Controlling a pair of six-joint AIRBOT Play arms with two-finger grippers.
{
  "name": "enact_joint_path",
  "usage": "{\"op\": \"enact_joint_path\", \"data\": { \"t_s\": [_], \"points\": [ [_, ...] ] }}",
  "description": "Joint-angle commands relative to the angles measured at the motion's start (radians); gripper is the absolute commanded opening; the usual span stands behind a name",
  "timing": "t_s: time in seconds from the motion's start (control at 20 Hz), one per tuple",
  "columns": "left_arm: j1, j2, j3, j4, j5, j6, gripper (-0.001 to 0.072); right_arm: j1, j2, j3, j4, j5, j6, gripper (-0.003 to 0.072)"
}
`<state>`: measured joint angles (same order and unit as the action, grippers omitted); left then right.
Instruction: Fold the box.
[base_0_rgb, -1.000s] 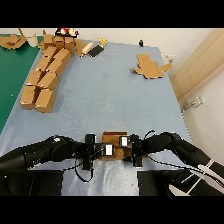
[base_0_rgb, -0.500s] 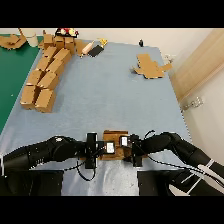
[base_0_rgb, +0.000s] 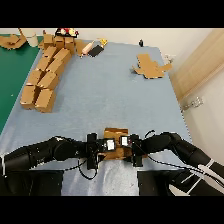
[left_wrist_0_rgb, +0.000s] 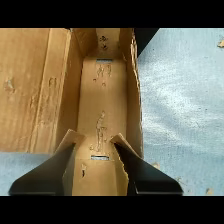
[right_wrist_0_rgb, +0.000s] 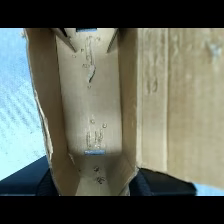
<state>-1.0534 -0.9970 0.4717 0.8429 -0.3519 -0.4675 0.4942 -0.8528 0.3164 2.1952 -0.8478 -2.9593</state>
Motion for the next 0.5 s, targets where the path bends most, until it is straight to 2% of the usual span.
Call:
{"op": "enact_joint_path", "data": {
  "t_s": [0.0, 0.05, 0.1, 0.15, 0.4, 0.45],
  "points": [
    [0.000, 0.000, 0.000, -0.010, -0.005, 0.000, 0.0384, 0.000, 0.000, 0.000, 0.001, 0.000, 0.000, 0.0497],
    [0.000, -0.001, 0.000, -0.010, -0.013, 0.000, 0.0386, 0.000, 0.000, 0.000, 0.001, 0.000, 0.000, 0.0497],
    [0.000, -0.001, 0.001, -0.010, -0.022, 0.000, 0.0498, 0.000, 0.000, 0.000, 0.001, 0.000, 0.000, 0.0497],
    [0.000, 0.000, 0.000, -0.010, -0.026, -0.001, 0.0548, 0.000, 0.000, 0.000, 0.001, 0.000, 0.000, 0.0497],
    [0.000, 0.000, 0.000, -0.010, -0.026, -0.001, 0.0549, 0.000, 0.000, 0.000, 0.001, -0.001, 0.000, 0.0497],
    [0.000, 0.000, 0.000, -0.009, -0.026, -0.001, 0.0528, 0.000, 0.000, 0.000, 0.001, 0.000, 0.000, 0.0497]
  ]
}}
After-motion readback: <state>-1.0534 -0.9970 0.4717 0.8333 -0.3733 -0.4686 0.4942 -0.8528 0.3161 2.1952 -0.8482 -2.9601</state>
